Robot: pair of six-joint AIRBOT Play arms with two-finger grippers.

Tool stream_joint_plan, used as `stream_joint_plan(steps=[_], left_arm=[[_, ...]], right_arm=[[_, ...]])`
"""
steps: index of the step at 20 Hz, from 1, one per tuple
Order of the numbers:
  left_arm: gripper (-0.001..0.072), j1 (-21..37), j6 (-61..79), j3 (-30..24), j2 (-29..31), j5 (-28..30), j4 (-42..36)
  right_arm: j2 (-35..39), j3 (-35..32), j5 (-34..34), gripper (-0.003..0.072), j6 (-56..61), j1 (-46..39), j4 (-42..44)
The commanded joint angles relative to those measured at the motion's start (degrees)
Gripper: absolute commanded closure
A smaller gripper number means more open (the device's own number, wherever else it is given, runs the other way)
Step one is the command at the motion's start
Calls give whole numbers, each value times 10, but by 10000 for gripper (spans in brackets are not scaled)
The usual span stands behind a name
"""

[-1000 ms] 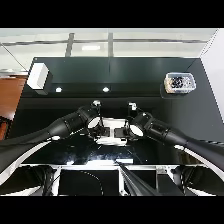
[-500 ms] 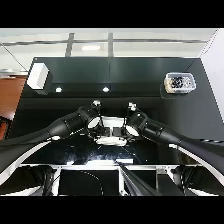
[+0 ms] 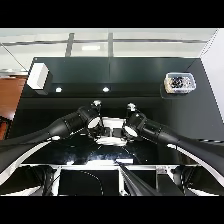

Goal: Fold the box and place the chain.

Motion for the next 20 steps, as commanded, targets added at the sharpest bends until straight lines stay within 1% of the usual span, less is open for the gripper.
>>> stream_joint_plan(steps=[1, 4, 5, 6, 8, 10, 11, 12, 15, 16, 17, 20], left_arm=[[684, 0, -1, 0, 0, -2, 0], [684, 0, -1, 0, 0, -3, 0], [684, 0, -1, 0, 0, -3, 0], [684, 0, -1, 0, 0, -3, 0], [684, 0, -1, 0, 0, -3, 0], [684, 0, -1, 0, 0, -3, 0], [684, 0, -1, 0, 0, -3, 0], [684, 0, -1, 0, 0, -3, 0], [684, 0, -1, 0, 0, -3, 0], [684, 0, -1, 0, 0, -3, 0], [684, 0, -1, 0, 0, -3, 0], [684, 0, -1, 0, 0, -3, 0]], right_arm=[[0, 4, 4, 669, -12, 0, 1], [0, 4, 15, 659, -19, 0, 1], [0, 4, 15, 491, -19, 0, 1], [0, 4, 16, 398, -19, 0, 1], [0, 4, 21, 401, -19, 0, 0], [0, 4, 21, 498, -19, 0, -1], [0, 4, 20, 644, -20, 0, -1], [0, 4, 17, 674, -26, 0, -1], [1, 4, 17, 670, -29, 0, 1], [2, 4, 17, 545, -29, 0, 1], [4, 4, 18, 396, -29, 0, 0], [26, 4, 17, 399, -32, 0, -10]])
